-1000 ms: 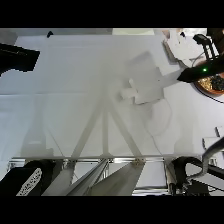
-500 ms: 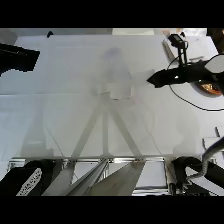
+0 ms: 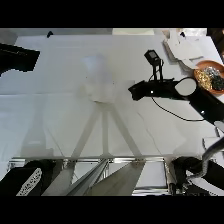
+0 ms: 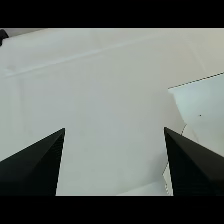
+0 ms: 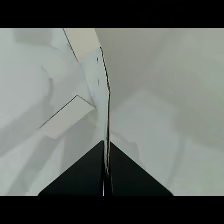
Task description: Fold the box and place the chain.
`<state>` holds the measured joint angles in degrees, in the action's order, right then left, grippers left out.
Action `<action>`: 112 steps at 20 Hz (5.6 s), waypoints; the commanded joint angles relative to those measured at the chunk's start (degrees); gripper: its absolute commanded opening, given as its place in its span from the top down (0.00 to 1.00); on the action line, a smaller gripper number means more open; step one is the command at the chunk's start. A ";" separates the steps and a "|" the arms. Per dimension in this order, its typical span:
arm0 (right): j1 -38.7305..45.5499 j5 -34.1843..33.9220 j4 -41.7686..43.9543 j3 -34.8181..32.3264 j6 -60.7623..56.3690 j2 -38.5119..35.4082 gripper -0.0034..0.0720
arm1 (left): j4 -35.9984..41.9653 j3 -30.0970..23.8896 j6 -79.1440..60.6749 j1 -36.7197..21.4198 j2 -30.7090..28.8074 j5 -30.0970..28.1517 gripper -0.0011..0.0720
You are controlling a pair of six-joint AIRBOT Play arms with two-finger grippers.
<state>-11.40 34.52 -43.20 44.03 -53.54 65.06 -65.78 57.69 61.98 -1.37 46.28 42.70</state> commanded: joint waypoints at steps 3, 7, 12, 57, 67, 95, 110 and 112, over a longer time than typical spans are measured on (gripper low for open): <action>-0.79 -12.50 1.18 -9.64 0.07 -0.04 0.94 | 0.00 0.07 -0.02 0.02 -0.04 -0.02 0.04; -0.79 -15.15 0.98 -11.06 0.04 -0.02 0.94 | 0.00 0.07 -0.02 0.02 -0.04 0.00 0.04; -0.79 -16.39 -0.24 -11.87 0.09 0.46 0.94 | 0.00 0.07 -0.02 0.02 -0.04 -0.02 0.04; -0.79 -20.61 -1.20 -11.87 -3.21 4.35 0.94 | -0.57 5.62 -0.17 3.85 18.71 9.16 0.03; -0.79 -20.61 -1.20 -11.87 -3.21 4.35 0.94 | 16.59 32.57 -20.61 6.29 54.31 26.36 0.04; -0.79 -20.61 -1.20 -11.87 -3.21 4.35 0.94 | 8.28 41.16 -19.37 6.05 65.92 30.91 0.04; -0.79 -20.61 -1.20 -11.87 -3.21 4.35 0.94 | 34.80 41.20 -37.38 4.07 63.25 40.72 0.04; -0.79 -20.61 -1.20 -11.87 -3.21 4.35 0.94 | 34.86 41.18 -39.95 5.38 63.54 39.23 0.04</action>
<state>-12.14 13.91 -44.40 32.16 -56.73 69.38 -33.23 98.85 26.22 2.87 109.58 83.15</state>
